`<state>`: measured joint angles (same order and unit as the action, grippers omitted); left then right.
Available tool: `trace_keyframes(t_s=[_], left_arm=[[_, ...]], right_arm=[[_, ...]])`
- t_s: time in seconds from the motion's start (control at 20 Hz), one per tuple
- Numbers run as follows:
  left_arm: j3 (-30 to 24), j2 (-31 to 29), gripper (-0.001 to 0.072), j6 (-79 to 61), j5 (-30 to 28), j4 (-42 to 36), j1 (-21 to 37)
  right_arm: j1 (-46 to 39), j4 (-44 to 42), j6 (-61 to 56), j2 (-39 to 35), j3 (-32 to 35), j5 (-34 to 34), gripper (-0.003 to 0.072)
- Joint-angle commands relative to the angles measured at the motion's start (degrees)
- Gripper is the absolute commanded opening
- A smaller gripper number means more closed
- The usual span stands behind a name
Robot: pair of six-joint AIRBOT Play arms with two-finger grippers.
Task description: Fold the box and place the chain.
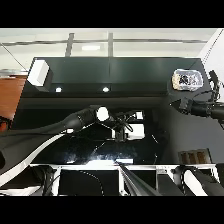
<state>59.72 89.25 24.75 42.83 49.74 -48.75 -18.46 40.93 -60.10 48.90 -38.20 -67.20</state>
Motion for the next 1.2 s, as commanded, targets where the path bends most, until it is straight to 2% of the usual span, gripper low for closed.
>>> trace_keyframes(t_s=[0.0, 0.2, 0.35, 0.45, 0.55, 0.7, 0.9, 1.15], left_arm=[[2.6, -0.3, 0.0279, 12.0, 10.3, 8.6, 3.8], [2.4, -6.2, 0.0279, 21.6, 19.4, 13.2, 19.0], [2.3, -11.2, 0.0280, 24.9, 23.6, 16.6, 34.6], [2.2, -12.9, 0.0279, 25.0, 26.4, 16.8, 48.2], [2.2, -13.1, 0.0279, 25.2, 26.6, 14.8, 61.2], [2.2, -13.0, 0.0280, 25.2, 20.2, 11.2, 75.3], [2.3, -10.8, 0.0285, 25.2, 11.2, 11.9, 81.8], [3.8, -3.9, 0.0290, 24.0, 2.0, 11.7, 80.8]], right_arm=[[-0.2, 0.0, 0.0, 0.0, 0.0, 1.4, 0.0044], [-0.5, -0.2, -0.1, 0.0, 0.0, 1.7, 0.0044], [-0.5, -0.2, -0.1, 0.0, 0.0, 1.8, 0.0044], [-0.5, -0.2, -0.1, 0.0, 0.0, 1.8, 0.0044], [-0.5, -0.2, -0.1, 0.0, 0.0, 1.8, 0.0045], [-0.5, -0.2, -0.1, 0.0, 0.0, 1.8, 0.0045], [-0.5, -0.2, -0.7, 0.0, 0.0, 2.0, 0.0045], [-0.5, -0.2, -1.9, 0.0, 0.0, 1.9, 0.0045]])
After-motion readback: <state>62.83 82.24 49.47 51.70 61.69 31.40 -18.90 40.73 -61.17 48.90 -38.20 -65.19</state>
